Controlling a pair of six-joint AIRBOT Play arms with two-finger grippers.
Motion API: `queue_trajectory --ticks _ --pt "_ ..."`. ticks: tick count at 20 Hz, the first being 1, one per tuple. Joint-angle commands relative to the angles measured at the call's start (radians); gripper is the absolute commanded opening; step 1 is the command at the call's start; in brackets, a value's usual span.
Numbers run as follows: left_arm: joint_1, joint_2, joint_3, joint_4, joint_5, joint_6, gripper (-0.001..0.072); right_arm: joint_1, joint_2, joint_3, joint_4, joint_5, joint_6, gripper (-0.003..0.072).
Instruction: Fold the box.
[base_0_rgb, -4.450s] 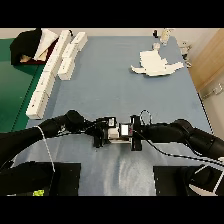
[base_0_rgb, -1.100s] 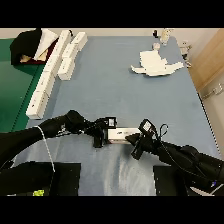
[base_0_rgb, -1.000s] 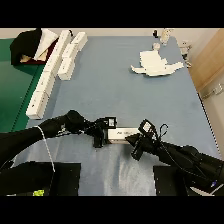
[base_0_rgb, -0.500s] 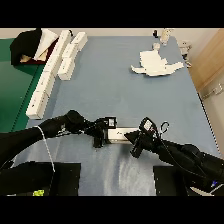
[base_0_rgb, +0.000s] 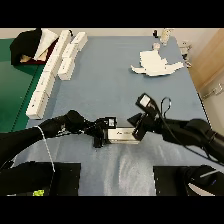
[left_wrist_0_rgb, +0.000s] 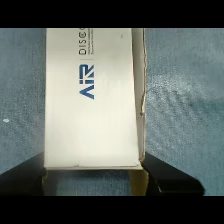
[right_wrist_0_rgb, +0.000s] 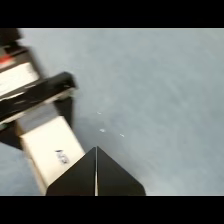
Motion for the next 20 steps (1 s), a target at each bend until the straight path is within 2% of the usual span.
queue_trajectory --ticks 1,5,8,13,20 --pt "0.0 0.001 0.001 0.0 0.0 0.0 0.0488 -0.157 -0.084 0.193 -0.197 -0.274 0.308 0.0016" --pt "0.0 0.001 0.001 0.0 0.0 0.0 0.0487 -0.293 -0.231 0.35 -0.197 -0.466 0.43 0.0016" --pt "0.0 0.001 0.001 0.0 0.0 0.0 0.0488 -0.376 -0.371 0.443 -0.193 -0.549 0.484 0.0016" --pt "0.0 0.001 0.001 0.0 0.0 0.0 0.0487 -0.417 -0.538 0.521 -0.128 -0.567 0.511 0.0016" --pt "0.0 0.001 0.001 0.0 0.0 0.0 0.0488 -0.417 -0.567 0.522 -0.093 -0.569 0.51 0.0016"
